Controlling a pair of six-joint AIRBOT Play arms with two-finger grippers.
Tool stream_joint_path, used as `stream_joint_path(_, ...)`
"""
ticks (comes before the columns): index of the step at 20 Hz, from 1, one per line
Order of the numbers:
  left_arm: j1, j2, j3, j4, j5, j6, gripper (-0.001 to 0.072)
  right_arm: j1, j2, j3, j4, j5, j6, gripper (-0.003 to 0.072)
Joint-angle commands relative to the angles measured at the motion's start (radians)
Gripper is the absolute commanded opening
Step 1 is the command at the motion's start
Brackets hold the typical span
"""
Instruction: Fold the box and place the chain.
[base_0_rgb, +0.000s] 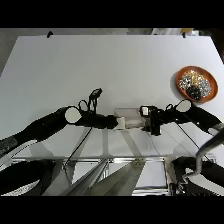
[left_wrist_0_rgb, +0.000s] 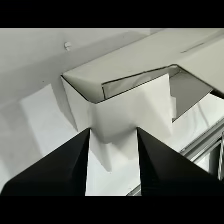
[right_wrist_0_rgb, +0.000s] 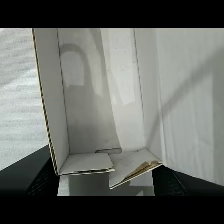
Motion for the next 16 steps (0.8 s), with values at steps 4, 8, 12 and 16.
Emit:
stream_joint_path(4, -0.045, -0.067, 0.093, 0.153, -0.05, -0.163, 0.0338, 0.0, 0.001, 0.0, 0.0, 0.0, 0.0, 0.0317)
stream_joint_path(8, -0.071, -0.095, 0.143, 0.327, -0.141, -0.353, 0.0339, 0.0, 0.001, 0.0, 0.0, 0.0, 0.0, 0.0317)
stream_joint_path(12, -0.072, -0.097, 0.194, 0.456, -0.227, -0.508, 0.0339, 0.0, 0.001, 0.0, 0.0, 0.0, 0.0, 0.0317)
stream_joint_path(16, -0.072, -0.098, 0.238, 0.527, -0.298, -0.634, 0.0338, 0.0, 0.001, 0.0, 0.0, 0.0, 0.0, 0.0317)
